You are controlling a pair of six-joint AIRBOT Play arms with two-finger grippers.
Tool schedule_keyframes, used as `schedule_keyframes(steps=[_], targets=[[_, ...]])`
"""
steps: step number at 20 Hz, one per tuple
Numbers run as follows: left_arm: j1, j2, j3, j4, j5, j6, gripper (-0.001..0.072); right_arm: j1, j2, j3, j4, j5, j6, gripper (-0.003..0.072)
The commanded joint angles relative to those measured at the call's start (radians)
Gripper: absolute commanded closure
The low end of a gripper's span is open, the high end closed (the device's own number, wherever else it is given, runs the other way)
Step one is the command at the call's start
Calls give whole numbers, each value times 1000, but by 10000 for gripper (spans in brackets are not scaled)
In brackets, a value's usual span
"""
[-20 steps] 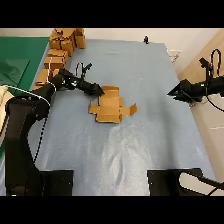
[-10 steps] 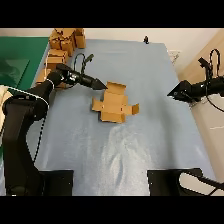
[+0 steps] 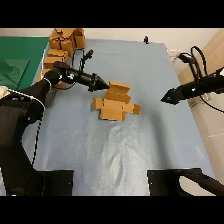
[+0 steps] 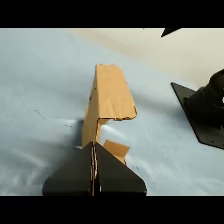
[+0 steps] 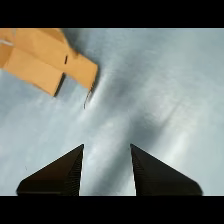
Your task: Fold the box.
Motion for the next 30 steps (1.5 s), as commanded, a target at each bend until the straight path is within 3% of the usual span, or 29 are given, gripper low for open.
schedule_keyframes(steps=[1,5,6,8,11,13,14,15,20,24,25,30], targets=[[-1,34,-121,-5,28,112,698,181,48,-5,-119,-6,-47,241],[13,66,-189,-5,51,153,697,446,48,-143,-297,-50,-50,259],[17,67,-188,0,50,159,697,523,48,-192,-342,-98,-50,336],[26,67,-189,36,49,157,697,677,47,-274,-459,-236,31,402],[27,66,-191,87,41,150,697,815,47,-399,-630,-458,203,405],[28,66,-191,87,42,151,697,826,45,-478,-636,-589,204,325],[27,66,-191,89,43,155,696,821,45,-510,-658,-635,202,215],[26,65,-191,90,45,159,697,811,45,-535,-671,-680,200,188],[19,55,-190,106,53,166,696,798,-2,-552,-598,-822,74,187],[20,50,-190,104,72,166,695,795,-95,-552,-558,-845,-47,185],[20,50,-190,104,71,166,695,795,-113,-552,-560,-863,-56,118],[20,50,-189,104,69,166,695,795,-142,-552,-575,-903,-62,118]])
